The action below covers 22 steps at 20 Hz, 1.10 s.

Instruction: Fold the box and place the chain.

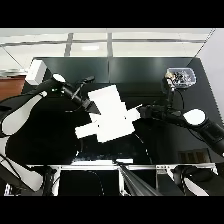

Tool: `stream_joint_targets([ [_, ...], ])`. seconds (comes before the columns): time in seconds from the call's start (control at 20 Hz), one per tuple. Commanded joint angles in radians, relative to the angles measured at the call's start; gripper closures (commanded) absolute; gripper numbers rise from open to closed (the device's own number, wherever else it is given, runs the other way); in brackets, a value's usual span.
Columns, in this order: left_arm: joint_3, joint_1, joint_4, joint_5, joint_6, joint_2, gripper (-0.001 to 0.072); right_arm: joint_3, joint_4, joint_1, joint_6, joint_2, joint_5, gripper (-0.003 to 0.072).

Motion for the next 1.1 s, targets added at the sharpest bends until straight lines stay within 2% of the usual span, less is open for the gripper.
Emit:
stream_joint_targets([
  [0.0,0.034,-0.026,0.066,-0.033,0.029,-0.004,0.0681,0.000,-0.004,-0.005,0.000,0.000,-0.014,0.0504],
  [0.05,0.047,-0.023,0.069,-0.051,0.028,-0.003,0.0681,0.005,-0.005,-0.018,-0.001,0.001,-0.010,0.0105],
  [0.1,0.064,-0.019,0.072,-0.062,0.003,-0.001,0.0682,0.019,-0.037,-0.044,-0.005,0.004,0.020,-0.0018],
  [0.25,0.101,-0.018,0.109,-0.068,-0.034,0.058,0.0685,0.119,-0.330,-0.146,-0.063,0.008,0.241,-0.0013],
  [0.35,0.032,-0.038,0.093,-0.004,0.023,0.171,0.0687,0.171,-0.530,-0.202,-0.068,0.008,0.325,-0.0012],
  [0.4,-0.045,-0.061,0.130,0.128,0.064,0.257,0.0687,0.180,-0.568,-0.225,-0.068,0.008,0.351,-0.0013],
  [0.5,-0.214,-0.114,0.270,0.517,0.223,0.406,0.0681,0.180,-0.566,-0.244,-0.068,0.008,0.352,-0.0012],
  [0.55,-0.268,-0.136,0.322,0.645,0.335,0.444,0.0680,0.180,-0.565,-0.242,-0.069,0.007,0.339,-0.0012],
  [0.6,-0.288,-0.156,0.350,0.682,0.414,0.464,0.0681,0.179,-0.566,-0.241,-0.108,0.005,0.314,-0.0013],
  [0.8,-0.289,-0.225,0.272,0.639,0.521,0.432,0.0681,0.146,-0.548,-0.241,-0.377,-0.002,0.280,-0.0013],
  [0.9,-0.289,-0.257,0.272,0.632,0.596,0.405,0.0681,0.111,-0.478,-0.241,-0.581,-0.013,0.281,-0.0012],
  [1.05,-0.288,-0.288,0.269,0.649,0.610,0.365,0.0681,0.061,-0.286,-0.235,-0.851,-0.038,0.307,-0.0013],
])
